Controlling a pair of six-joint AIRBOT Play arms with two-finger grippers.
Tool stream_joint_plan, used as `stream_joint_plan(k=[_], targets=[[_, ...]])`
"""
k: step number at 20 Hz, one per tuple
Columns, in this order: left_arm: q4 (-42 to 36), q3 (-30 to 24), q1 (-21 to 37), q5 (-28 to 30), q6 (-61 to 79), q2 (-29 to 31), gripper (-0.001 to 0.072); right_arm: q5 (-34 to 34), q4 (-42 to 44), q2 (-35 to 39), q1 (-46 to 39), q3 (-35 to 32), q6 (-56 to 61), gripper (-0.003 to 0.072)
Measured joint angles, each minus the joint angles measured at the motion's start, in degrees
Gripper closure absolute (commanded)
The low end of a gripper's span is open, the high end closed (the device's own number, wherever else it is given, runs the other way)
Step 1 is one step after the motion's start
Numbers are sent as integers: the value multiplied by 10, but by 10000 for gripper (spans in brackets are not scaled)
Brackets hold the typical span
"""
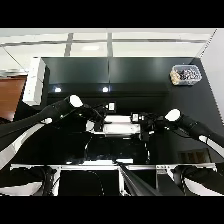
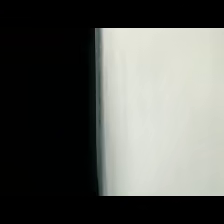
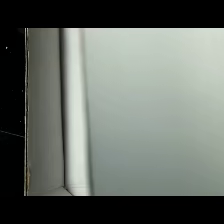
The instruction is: Fold the box and place the chain.
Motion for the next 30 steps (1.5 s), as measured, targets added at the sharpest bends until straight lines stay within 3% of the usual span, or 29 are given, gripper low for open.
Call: stream_joint_plan(k=[6,8,15,16,23,24,26,27,28,30], targets=[[0,0,0,-7,-2,0,680,5,0,0,-4,0,0,-21],[0,0,0,-7,-2,0,680,5,0,0,-4,0,0,106],[0,0,0,-7,-3,-1,680,5,-2,0,-3,0,0,107],[0,0,0,-7,-3,0,680,5,-2,0,-2,0,0,207],[0,0,0,-6,-3,0,680,5,-4,0,-2,0,0,222],[0,0,0,-6,-3,0,680,5,-4,0,-2,0,0,284],[0,0,0,-5,-3,0,680,5,-4,0,-2,0,0,288],[0,0,0,-5,-3,0,680,5,-4,0,-2,0,0,351],[0,0,0,-5,-3,-1,680,5,-4,0,-2,0,0,539],[0,0,0,-5,-3,-1,680,5,-5,0,-2,0,0,553]])
